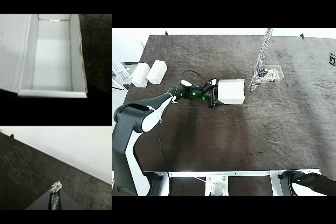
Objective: Fold the box and place the chain.
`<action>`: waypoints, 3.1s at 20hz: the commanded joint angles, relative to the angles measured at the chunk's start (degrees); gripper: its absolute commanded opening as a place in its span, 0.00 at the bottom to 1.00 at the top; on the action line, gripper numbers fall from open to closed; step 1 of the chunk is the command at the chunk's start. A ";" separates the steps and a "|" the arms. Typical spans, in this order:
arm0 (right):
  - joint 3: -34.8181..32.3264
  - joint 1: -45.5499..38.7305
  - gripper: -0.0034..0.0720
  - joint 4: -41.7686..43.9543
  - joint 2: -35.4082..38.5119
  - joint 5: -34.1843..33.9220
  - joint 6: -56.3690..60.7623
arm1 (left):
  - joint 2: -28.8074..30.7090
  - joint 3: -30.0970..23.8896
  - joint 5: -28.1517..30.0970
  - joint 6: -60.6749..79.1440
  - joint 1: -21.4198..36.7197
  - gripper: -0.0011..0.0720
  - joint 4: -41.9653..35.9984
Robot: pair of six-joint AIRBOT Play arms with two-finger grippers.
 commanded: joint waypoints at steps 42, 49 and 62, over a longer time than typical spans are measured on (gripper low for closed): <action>-41.18 5.77 0.68 5.99 -9.14 -17.77 2.69 | 0.04 0.02 0.02 0.02 0.04 0.66 0.02; -41.33 -7.41 0.61 5.99 -2.08 -7.30 7.54 | 0.04 0.02 0.02 0.02 0.04 0.66 0.02; -43.17 -15.08 0.65 34.32 -15.82 -14.45 -11.13 | 0.04 0.02 0.00 0.02 0.04 0.66 0.02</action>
